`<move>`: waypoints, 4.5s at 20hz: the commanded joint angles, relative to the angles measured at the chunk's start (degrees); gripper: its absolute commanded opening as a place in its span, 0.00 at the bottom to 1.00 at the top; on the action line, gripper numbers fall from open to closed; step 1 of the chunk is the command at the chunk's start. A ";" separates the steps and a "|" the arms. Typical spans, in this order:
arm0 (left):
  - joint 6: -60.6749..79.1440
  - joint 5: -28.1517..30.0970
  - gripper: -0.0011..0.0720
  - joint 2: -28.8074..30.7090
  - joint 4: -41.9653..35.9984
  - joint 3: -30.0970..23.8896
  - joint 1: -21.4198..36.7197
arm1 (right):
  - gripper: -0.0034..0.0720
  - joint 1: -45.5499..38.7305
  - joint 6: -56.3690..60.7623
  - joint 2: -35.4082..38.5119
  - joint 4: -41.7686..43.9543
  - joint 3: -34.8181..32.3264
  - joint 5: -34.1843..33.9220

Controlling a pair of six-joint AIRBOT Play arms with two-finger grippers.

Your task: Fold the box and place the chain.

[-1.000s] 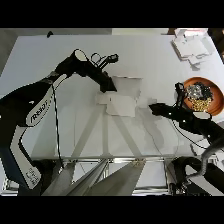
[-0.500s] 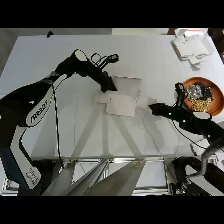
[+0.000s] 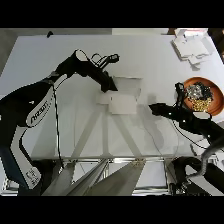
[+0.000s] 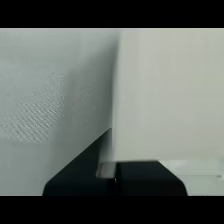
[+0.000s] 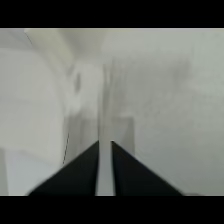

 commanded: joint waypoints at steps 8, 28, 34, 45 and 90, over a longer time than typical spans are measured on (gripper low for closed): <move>-9.20 -1.95 0.01 7.48 6.12 0.04 -0.04 | 0.68 -0.11 0.66 6.12 3.06 5.35 4.24; 7.26 7.91 0.02 28.48 3.19 -31.39 3.61 | 0.65 -0.11 9.70 17.31 -13.46 6.47 -8.35; 14.08 14.93 0.02 22.93 2.84 -31.39 3.61 | 0.65 -0.11 9.73 17.31 -15.93 6.47 -9.09; 33.09 14.36 0.02 15.50 -8.55 -31.39 3.69 | 0.65 -0.11 9.73 17.31 -16.15 6.47 -10.43; 33.05 14.38 0.03 14.25 -8.20 -31.36 3.61 | 0.97 4.26 -31.52 4.98 -28.11 8.31 16.92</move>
